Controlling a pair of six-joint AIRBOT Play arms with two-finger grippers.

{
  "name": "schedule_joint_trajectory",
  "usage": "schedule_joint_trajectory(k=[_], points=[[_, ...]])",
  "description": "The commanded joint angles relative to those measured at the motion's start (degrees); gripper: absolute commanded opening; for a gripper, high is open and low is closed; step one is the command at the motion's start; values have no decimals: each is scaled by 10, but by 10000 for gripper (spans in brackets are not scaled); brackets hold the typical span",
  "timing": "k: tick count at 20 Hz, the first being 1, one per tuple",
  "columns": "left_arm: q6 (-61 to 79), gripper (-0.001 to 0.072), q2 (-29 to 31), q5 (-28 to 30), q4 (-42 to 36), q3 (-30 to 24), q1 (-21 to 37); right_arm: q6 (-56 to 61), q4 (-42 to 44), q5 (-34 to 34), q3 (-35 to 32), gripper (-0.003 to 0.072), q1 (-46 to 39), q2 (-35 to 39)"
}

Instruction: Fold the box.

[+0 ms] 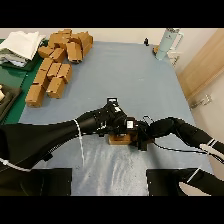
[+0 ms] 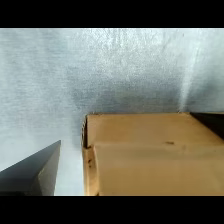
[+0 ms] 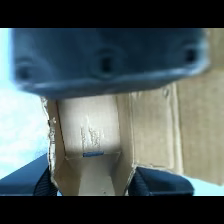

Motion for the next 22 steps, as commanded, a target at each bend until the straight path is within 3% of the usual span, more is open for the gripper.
schedule_joint_trajectory(k=[1, 5, 6, 7, 15, 16, 17, 18, 19, 20, 22], points=[[-19, 603, 7, -20, 41, -2, -19, 0, 0, 0, 0, 446, 0, 0], [-11, 592, 7, -11, 36, -2, -18, 0, 0, 0, 0, 446, 0, 0], [-11, 517, 7, -8, 36, -2, -18, 0, 0, 0, 0, 446, 0, 0], [-11, 307, 7, -8, 36, -2, -18, 0, 0, 0, 0, 445, 0, 0], [-3, 296, -9, 12, 3, -2, -19, 0, 0, 0, 0, 446, 0, 0], [-3, 161, -9, 8, 1, -2, -19, 0, 0, 0, 0, 445, 0, 0], [-3, 108, -9, 6, -1, -2, -19, 0, 0, 0, 0, 446, 0, 0], [-2, 109, -9, 6, -3, -2, -19, 0, 0, 0, 0, 446, 0, 0], [-2, 168, -10, 6, -5, -2, -19, 0, 0, 0, 0, 446, 0, 0], [-3, 310, -10, 7, -5, -2, -19, 0, 0, 0, 0, 445, 0, 0], [-3, 320, -12, 8, -6, -2, -19, 0, 0, 0, 0, 446, 0, 0]])
